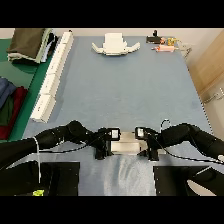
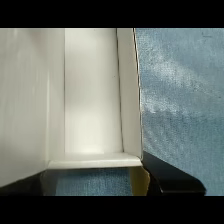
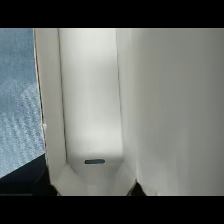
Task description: Fold the box.
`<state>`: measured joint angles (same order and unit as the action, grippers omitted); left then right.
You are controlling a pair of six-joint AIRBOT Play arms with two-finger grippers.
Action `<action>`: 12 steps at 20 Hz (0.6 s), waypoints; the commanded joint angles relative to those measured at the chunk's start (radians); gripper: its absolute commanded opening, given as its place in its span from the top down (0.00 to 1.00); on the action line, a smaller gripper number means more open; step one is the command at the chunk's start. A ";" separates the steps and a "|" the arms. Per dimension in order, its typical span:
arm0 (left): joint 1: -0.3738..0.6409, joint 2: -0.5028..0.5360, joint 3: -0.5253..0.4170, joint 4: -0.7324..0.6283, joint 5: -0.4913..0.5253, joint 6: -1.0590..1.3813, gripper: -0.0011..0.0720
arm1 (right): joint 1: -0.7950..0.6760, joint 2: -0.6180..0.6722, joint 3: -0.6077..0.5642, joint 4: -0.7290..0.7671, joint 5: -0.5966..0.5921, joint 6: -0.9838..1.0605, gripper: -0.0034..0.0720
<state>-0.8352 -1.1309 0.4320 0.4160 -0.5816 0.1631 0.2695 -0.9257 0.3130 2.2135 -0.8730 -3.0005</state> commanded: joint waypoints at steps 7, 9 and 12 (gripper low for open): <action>0.000 0.000 0.018 0.000 -0.022 0.000 0.15 | 0.000 0.000 0.000 0.000 0.001 0.000 0.26; 0.000 0.000 0.018 0.005 -0.037 -0.021 0.42 | 0.000 0.000 0.000 0.000 0.000 0.000 0.26; 0.000 0.000 0.018 0.045 -0.039 -0.079 0.50 | 0.000 0.000 0.000 0.000 0.000 0.000 0.26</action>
